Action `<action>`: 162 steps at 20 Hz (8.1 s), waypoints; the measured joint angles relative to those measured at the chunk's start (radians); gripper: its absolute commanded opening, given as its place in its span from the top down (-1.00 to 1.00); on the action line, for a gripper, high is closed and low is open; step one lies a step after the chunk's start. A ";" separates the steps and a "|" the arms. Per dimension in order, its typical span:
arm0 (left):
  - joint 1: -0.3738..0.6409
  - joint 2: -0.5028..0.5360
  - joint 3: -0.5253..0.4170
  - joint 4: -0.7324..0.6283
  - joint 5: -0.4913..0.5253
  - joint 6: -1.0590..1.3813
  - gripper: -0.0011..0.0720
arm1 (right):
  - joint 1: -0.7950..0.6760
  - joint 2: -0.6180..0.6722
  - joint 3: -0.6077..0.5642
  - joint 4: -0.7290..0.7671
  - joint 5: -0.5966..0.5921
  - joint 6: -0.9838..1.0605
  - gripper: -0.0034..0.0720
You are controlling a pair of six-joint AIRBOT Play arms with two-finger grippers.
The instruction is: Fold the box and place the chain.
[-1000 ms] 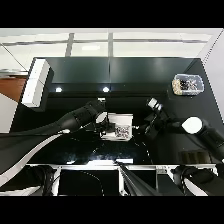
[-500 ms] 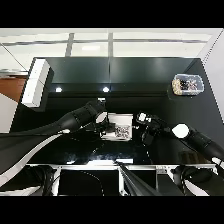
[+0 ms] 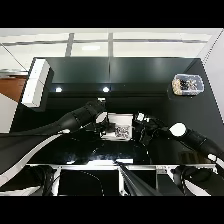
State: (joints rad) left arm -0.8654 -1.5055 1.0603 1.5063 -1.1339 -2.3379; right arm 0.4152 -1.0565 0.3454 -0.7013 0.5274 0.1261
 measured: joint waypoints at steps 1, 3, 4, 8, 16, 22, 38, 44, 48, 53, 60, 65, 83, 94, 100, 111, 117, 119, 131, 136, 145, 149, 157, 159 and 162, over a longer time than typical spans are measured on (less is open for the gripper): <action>0.000 0.000 0.000 0.000 0.000 0.000 0.88 | 0.000 -0.002 0.001 0.000 0.001 0.000 0.84; 0.000 0.000 0.000 0.000 0.000 0.000 0.88 | 0.000 -0.003 0.001 -0.002 0.003 0.001 0.84; 0.000 0.000 0.000 0.000 0.000 0.000 0.88 | 0.000 -0.001 0.002 -0.002 0.004 0.006 0.84; 0.000 0.000 0.000 0.000 0.000 0.000 0.88 | -0.002 0.046 0.028 -0.030 0.040 0.078 0.84; 0.000 0.000 0.000 0.000 0.002 0.000 0.88 | -0.003 0.198 0.212 -0.142 0.360 0.375 0.83; 0.000 0.000 0.000 0.000 0.003 0.000 0.88 | -0.003 0.225 0.313 -0.060 0.507 0.510 0.81; 0.000 0.000 0.000 0.000 0.007 0.000 0.88 | -0.002 0.228 0.370 0.162 0.539 0.522 0.54; 0.000 0.000 0.000 0.000 0.007 0.000 0.87 | -0.003 0.227 0.372 0.048 0.525 0.562 -0.89; 0.000 0.000 0.000 0.000 0.006 0.000 0.87 | -0.003 0.228 0.372 -0.056 0.511 0.603 -0.89; 0.000 0.002 0.000 -0.004 -0.018 -0.003 0.86 | -0.003 0.230 0.372 -0.180 0.540 0.657 -0.88; 0.000 0.006 0.014 -0.003 -0.044 0.001 -0.84 | -0.003 0.230 0.372 -0.227 0.558 0.706 -0.89; 0.000 0.023 0.040 -0.002 -0.059 0.056 -0.91 | -0.003 0.230 0.372 -0.233 0.560 0.724 -0.88; 0.603 0.551 -0.146 -0.399 -0.092 1.032 -0.91 | -0.003 0.230 0.372 -0.454 0.568 0.938 -0.89; 0.677 0.523 -0.497 -0.822 0.111 2.074 -0.95 | -0.003 0.230 0.372 -0.462 0.524 0.955 -0.89; 0.550 0.342 -0.468 -0.837 0.124 2.475 -0.96 | -0.003 0.230 0.372 -0.463 0.493 0.955 -0.89; 0.513 0.213 -0.447 -0.865 0.133 2.616 -0.95 | -0.003 0.230 0.372 -0.463 0.479 0.955 -0.88; 0.497 0.189 -0.436 -0.885 0.153 2.610 -0.95 | -0.003 0.230 0.372 -0.463 0.478 0.955 -0.88; 0.496 0.187 -0.430 -0.890 0.155 2.603 -0.95 | -0.003 0.230 0.372 -0.463 0.478 0.955 -0.88; 0.450 0.179 -0.420 -0.929 0.163 2.593 -0.95 | -0.003 0.230 0.372 -0.464 0.478 0.955 -0.88; 0.436 0.164 -0.418 -0.941 0.179 2.581 -0.43 | -0.003 0.230 0.372 -0.464 0.478 0.955 -0.88; 0.431 0.161 -0.418 -0.945 0.195 2.567 -0.38 | -0.003 0.204 0.385 -0.432 0.303 0.974 -0.89; 0.430 0.161 -0.418 -0.945 0.198 2.566 -0.38 | -0.003 0.079 0.446 -0.372 0.238 0.970 -0.88; 0.430 0.161 -0.418 -0.942 0.199 2.565 -0.39 | -0.003 -0.020 0.486 -0.320 0.437 0.715 -0.99; 0.430 0.161 -0.418 -0.942 0.199 2.565 -0.39 | -0.003 -0.022 0.488 -0.320 0.479 0.652 -0.99; 0.430 0.161 -0.418 -0.942 0.199 2.565 -0.39 | -0.002 -0.023 0.488 -0.310 0.496 0.537 -0.99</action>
State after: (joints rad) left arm -0.4358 -1.3441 0.6426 0.5640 -0.9348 0.2272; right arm 0.4129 -1.0794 0.8330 -1.0115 1.0229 0.6628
